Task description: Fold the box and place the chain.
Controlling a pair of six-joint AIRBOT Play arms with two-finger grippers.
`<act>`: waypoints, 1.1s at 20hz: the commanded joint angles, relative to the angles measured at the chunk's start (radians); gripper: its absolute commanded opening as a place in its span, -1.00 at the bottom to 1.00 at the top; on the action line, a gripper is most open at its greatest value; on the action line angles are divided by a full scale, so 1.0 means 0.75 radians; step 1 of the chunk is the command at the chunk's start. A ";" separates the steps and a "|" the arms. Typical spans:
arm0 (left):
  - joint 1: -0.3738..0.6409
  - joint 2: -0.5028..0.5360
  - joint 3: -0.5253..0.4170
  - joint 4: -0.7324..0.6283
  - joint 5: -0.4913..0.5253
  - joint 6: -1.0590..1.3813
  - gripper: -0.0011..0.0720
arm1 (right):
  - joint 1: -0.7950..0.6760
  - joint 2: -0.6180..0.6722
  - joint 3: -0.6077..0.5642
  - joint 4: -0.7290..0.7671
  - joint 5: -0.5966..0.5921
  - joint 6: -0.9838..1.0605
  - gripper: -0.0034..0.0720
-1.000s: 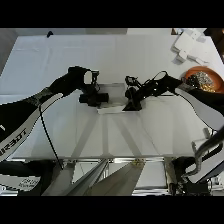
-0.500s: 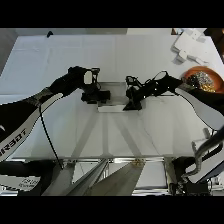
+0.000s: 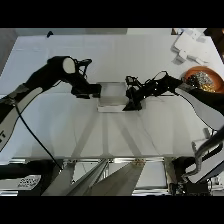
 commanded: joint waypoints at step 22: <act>0.386 -0.248 -0.430 -0.964 0.033 2.969 0.97 | 0.000 -0.001 0.001 0.001 0.001 0.000 0.15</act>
